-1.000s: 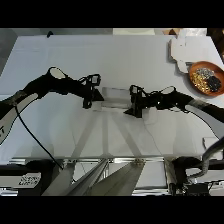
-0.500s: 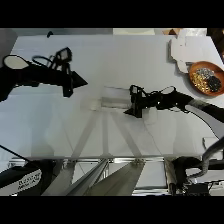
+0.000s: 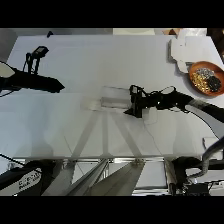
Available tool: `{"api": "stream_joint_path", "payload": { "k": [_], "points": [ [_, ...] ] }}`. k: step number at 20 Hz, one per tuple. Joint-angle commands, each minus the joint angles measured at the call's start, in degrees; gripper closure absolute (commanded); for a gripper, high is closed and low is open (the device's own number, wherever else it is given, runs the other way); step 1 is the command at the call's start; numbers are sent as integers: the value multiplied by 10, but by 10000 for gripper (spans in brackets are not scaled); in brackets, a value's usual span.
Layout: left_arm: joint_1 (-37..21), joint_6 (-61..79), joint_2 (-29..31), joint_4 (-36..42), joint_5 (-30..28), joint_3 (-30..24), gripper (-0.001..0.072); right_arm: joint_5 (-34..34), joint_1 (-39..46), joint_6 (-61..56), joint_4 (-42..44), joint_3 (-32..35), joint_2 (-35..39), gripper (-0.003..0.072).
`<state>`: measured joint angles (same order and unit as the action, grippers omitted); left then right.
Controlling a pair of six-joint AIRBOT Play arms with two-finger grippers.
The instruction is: Fold the box and place the chain.
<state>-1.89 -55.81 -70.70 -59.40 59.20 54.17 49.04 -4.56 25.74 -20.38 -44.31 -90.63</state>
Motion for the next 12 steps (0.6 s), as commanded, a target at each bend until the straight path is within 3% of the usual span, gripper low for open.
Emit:
{"api": "stream_joint_path", "payload": {
  "k": [1,6,12],
  "points": [
    [18,-65,-19,-24,-15,-44,703,0,0,0,0,0,0,230],
    [58,-131,-68,-16,-20,-46,702,0,0,0,0,0,0,230],
    [95,-141,-71,8,-32,-46,704,0,0,0,0,0,0,230]
  ]
}}
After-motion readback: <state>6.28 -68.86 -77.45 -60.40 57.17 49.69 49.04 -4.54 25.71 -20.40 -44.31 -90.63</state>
